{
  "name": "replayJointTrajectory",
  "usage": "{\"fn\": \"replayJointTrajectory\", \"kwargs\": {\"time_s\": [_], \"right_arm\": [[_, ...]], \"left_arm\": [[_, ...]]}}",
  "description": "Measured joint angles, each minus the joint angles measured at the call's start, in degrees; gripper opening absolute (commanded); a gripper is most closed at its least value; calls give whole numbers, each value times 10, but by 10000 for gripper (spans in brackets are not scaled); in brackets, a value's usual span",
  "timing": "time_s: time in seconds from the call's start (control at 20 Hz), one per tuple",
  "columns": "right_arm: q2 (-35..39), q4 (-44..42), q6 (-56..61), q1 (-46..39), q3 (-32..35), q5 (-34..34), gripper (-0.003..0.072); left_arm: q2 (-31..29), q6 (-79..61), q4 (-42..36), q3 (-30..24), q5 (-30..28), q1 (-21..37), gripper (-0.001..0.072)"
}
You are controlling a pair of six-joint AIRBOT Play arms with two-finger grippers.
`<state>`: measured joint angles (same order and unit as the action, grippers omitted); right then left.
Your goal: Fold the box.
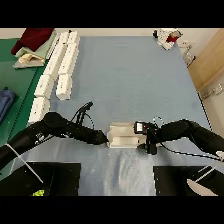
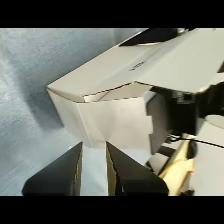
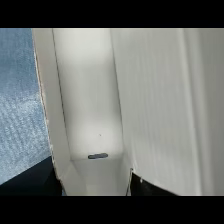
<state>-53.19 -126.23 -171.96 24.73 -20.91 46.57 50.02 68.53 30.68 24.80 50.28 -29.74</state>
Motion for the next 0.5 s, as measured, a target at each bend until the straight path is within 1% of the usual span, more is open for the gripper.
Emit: {"fn": "replayJointTrajectory", "kwargs": {"time_s": [0.15,0.2,0.25,0.3,0.5], "right_arm": [[0,0,0,0,0,0,467],[0,0,0,0,0,0,467],[0,0,0,0,0,0,466],[0,0,0,0,0,0,467],[0,0,0,0,0,0,466]], "left_arm": [[0,104,98,33,-15,-45,253],[0,129,118,44,-19,-57,254],[0,150,136,54,-21,-69,271],[0,167,149,62,-23,-77,424],[5,220,181,78,-27,-101,422]]}}
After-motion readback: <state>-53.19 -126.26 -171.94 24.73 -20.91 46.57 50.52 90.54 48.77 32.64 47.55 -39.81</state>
